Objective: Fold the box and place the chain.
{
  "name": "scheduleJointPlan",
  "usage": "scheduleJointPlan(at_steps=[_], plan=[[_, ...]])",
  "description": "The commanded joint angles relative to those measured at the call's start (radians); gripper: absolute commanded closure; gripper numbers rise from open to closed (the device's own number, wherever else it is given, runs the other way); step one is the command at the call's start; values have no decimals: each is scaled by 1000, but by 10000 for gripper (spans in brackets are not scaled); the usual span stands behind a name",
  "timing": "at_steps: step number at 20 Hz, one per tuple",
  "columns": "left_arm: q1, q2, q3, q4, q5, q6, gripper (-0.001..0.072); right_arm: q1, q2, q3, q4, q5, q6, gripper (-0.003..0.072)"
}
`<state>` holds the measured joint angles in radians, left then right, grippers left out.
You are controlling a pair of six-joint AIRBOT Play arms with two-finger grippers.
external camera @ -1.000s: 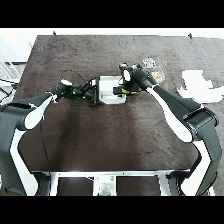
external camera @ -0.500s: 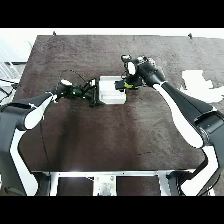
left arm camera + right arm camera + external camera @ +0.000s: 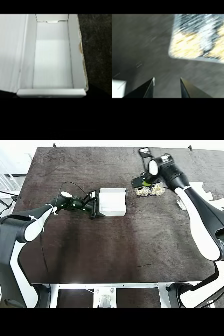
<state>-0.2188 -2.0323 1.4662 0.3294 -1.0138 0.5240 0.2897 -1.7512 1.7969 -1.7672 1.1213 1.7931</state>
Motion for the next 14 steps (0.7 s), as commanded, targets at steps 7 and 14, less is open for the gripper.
scheduleJointPlan(at_steps=[7, 14], plan=[[0, 0, 0, 0, 0, 0, 85, -194, -127, 1, 268, -172, -273, 327], [0, 0, 0, 0, 0, 0, 86, -199, -185, 2, 359, -211, -365, 339]])
